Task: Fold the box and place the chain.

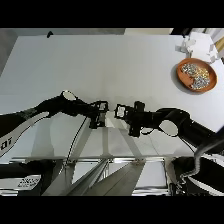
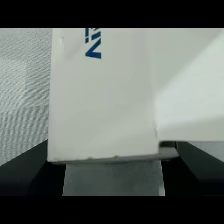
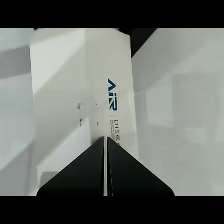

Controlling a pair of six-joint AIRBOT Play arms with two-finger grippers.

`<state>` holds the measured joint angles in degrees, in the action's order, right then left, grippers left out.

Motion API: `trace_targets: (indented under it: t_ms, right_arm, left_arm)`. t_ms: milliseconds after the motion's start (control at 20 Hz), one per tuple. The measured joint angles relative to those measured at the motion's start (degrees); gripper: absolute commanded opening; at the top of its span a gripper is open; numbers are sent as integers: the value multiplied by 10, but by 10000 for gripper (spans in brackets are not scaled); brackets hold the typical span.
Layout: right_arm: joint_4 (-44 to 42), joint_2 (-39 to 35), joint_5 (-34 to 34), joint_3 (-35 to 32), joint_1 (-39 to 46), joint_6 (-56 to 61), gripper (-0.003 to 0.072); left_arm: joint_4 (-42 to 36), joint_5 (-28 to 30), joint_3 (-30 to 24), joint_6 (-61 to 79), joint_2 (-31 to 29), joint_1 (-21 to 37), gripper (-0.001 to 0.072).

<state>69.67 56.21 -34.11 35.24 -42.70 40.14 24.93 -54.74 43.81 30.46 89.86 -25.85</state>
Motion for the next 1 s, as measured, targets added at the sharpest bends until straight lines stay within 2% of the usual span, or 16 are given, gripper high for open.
trace_targets:
  t_ms: [100, 150, 200, 500, 950, 1000]
  right_arm:
    - [2, -2, 3, 0, 0, 3, 50]
    - [1, -2, 5, 0, 0, 4, 154]
    - [-5, -3, 5, 0, 0, 4, 198]
    - [-68, -3, -1, 0, 0, -42, 197]
    - [-89, 17, 32, 0, 0, -56, 194]
    - [-89, 19, 36, 0, 0, -56, 172]
  left_arm:
    - [0, 0, 0, 0, 0, 0, 273]
    - [0, 0, 0, 0, 0, 0, 273]
    - [0, 0, 0, 0, 0, 0, 273]
    - [0, 0, 0, 0, 0, 0, 273]
    - [0, 0, 0, 0, 0, 0, 273]
    - [0, 0, 0, -1, 0, 0, 273]
